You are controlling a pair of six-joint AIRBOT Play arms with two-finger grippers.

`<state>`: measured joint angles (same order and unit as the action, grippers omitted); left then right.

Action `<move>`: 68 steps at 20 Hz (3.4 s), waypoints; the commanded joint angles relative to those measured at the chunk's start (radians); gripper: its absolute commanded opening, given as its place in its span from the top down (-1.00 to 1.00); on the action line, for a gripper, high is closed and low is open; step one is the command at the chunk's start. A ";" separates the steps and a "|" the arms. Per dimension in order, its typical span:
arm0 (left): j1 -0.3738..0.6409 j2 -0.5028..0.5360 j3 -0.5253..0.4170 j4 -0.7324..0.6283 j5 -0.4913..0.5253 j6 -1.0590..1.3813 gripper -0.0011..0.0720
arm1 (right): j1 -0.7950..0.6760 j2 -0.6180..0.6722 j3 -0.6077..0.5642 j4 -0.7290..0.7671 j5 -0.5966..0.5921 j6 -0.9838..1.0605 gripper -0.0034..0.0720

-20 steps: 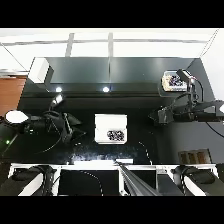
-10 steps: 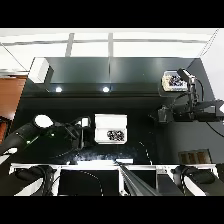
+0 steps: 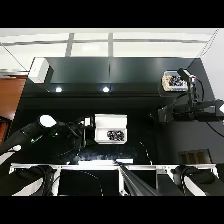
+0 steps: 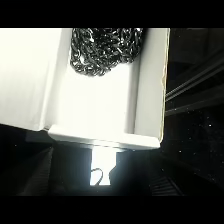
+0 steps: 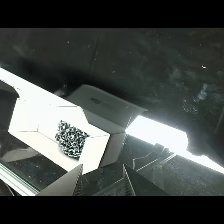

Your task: Fold the box and place the chain.

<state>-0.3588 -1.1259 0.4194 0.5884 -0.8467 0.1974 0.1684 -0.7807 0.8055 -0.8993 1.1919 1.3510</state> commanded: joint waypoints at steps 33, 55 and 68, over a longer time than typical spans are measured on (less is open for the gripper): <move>-0.059 -0.032 0.018 -0.040 0.014 0.056 -0.94 | 0.001 0.000 0.000 -0.018 -0.027 0.000 0.08; -0.059 -0.032 0.018 -0.040 0.015 0.056 0.18 | 0.214 -0.533 0.213 0.190 -0.073 -0.790 -1.00; -0.059 -0.032 0.018 -0.040 0.015 0.056 0.17 | 0.261 -0.385 0.042 0.211 -0.108 -0.898 -1.00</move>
<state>-0.4179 -1.1568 0.4362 0.5484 -0.8314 0.2531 0.4080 -1.1931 0.8833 -0.7017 1.1297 0.5102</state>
